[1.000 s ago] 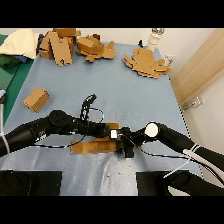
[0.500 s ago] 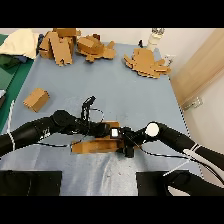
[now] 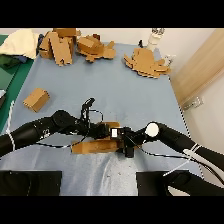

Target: Fold the box.

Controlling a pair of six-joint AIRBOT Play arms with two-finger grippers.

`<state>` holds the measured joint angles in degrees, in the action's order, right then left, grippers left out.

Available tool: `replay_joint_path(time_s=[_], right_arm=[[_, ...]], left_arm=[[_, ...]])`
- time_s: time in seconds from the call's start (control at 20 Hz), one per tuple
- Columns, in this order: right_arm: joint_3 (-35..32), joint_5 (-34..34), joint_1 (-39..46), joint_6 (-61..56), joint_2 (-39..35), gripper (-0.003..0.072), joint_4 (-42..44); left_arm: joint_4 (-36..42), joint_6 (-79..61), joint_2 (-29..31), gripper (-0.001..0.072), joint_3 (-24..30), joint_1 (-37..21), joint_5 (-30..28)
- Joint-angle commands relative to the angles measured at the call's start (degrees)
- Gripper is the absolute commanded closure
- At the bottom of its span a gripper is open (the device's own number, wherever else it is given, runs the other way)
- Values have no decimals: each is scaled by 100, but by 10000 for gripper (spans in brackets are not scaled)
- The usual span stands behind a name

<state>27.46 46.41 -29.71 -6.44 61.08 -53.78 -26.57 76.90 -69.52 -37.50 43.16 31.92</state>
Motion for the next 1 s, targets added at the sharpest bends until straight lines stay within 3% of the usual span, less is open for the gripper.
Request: replay_joint_path(time_s=[0.0,0.15,0.6,0.95], right_arm=[[9,70,-4,-7,-92,201,66],[9,68,-4,-7,-111,200,66],[9,66,-4,-4,-116,200,66],[9,66,-4,-11,-116,200,66]], left_arm=[[-787,662,-2,701,0,-4,98],[-1526,1429,-2,701,0,-28,114],[-1521,1080,-2,700,-404,-74,127],[-1523,426,173,699,-431,-223,-348]])
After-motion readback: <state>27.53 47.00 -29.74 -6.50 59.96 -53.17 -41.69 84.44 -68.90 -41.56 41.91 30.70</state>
